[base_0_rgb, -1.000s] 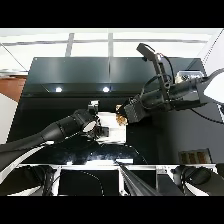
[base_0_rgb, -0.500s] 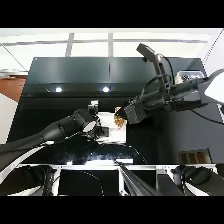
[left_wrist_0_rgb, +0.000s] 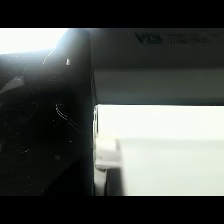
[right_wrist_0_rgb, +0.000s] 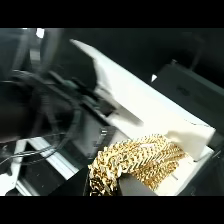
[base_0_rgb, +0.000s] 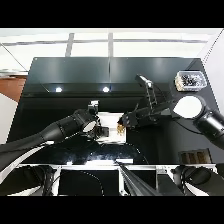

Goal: Fold the box and place the chain.

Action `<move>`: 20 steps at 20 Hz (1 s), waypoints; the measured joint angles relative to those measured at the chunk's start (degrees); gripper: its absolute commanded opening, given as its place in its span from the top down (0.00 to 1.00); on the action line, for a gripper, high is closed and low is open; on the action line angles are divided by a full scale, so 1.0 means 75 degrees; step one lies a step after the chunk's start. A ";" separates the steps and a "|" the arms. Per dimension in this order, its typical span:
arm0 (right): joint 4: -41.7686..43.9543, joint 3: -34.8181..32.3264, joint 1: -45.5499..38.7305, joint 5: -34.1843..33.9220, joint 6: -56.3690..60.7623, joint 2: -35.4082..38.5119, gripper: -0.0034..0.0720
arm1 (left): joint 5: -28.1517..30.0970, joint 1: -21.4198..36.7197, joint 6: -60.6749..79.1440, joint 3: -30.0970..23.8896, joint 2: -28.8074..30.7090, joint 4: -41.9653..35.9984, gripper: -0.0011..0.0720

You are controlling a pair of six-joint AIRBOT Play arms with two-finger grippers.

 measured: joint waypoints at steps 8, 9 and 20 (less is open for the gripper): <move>0.0128 -0.0408 0.0204 -0.0484 0.0093 -0.0003 0.37 | 0.0000 0.0000 -0.0003 0.0000 0.0000 0.0003 0.95; 0.0125 -0.0414 0.0157 -0.0460 0.0093 -0.0003 0.37 | -0.0003 0.0000 0.0000 0.0000 0.0000 0.0003 0.95; -0.0723 -0.0431 -0.1687 0.0487 0.0052 0.0219 0.37 | 0.0000 0.0015 -0.0087 0.0006 -0.0038 0.0029 0.95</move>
